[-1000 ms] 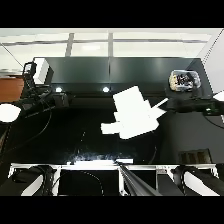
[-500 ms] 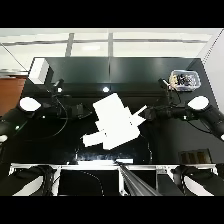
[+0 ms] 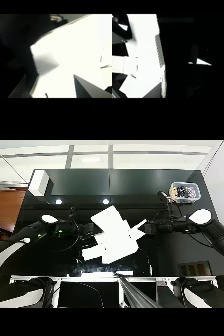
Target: Fold the box and place the chain.
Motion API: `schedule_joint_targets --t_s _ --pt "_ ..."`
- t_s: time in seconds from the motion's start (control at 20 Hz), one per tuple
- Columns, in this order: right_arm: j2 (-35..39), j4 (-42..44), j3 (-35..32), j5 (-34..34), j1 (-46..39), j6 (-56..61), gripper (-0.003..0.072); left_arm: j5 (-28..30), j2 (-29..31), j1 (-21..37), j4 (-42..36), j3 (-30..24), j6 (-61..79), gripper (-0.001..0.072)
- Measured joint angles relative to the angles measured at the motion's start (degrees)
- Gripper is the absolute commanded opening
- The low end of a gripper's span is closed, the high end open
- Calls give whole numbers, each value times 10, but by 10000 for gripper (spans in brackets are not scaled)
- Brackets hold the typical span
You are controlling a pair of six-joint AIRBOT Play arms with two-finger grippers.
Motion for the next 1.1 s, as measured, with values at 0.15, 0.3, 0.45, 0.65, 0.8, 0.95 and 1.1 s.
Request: schedule_joint_targets --t_s 0.15,0.3,0.45,0.65,0.8,0.95,1.1 --pt "1 0 0 3 0 1 39 -9 -27 -5 -70 -1 109 705" --pt "1 -1 0 4 0 1 39 -51 -50 3 -102 -1 202 695" --pt "1 -1 0 5 0 1 40 -118 -67 20 -113 -1 269 593" --pt "1 -5 0 5 0 1 39 -169 -74 30 -99 -1 315 495" --pt "1 -9 0 4 0 1 39 -188 -76 16 -80 2 337 495" --pt "1 -10 0 1 0 1 39 -194 -77 2 -66 11 347 495" --pt "1 -11 0 -1 0 1 39 -194 -77 -4 -59 19 352 495"
